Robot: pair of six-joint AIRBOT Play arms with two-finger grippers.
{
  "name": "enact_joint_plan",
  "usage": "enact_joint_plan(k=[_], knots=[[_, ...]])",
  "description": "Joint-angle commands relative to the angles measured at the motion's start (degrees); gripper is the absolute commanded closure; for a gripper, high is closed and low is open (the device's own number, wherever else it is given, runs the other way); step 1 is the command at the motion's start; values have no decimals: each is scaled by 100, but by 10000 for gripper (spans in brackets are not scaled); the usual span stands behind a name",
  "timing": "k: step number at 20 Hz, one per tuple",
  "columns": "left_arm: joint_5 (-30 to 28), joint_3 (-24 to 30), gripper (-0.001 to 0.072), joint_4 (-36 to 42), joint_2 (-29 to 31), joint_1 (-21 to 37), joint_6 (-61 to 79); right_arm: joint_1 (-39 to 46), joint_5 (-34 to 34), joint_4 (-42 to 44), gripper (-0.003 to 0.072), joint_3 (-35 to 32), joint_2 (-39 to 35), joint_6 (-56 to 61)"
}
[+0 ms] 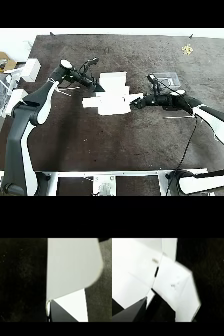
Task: Fold the box and place the chain.
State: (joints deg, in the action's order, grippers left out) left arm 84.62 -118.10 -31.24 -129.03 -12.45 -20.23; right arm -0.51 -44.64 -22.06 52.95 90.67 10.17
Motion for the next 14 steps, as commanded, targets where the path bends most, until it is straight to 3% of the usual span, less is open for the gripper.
enact_joint_plan(k=[1,8,14], knots=[[50,-4,698,-7,9,0,887,197,-13,83,199,133,-155,-57],[-466,-4,698,-42,63,0,2240,647,-7,76,199,455,-490,-166],[-748,83,698,-291,57,7,2376,640,-37,63,199,455,-481,-319]])
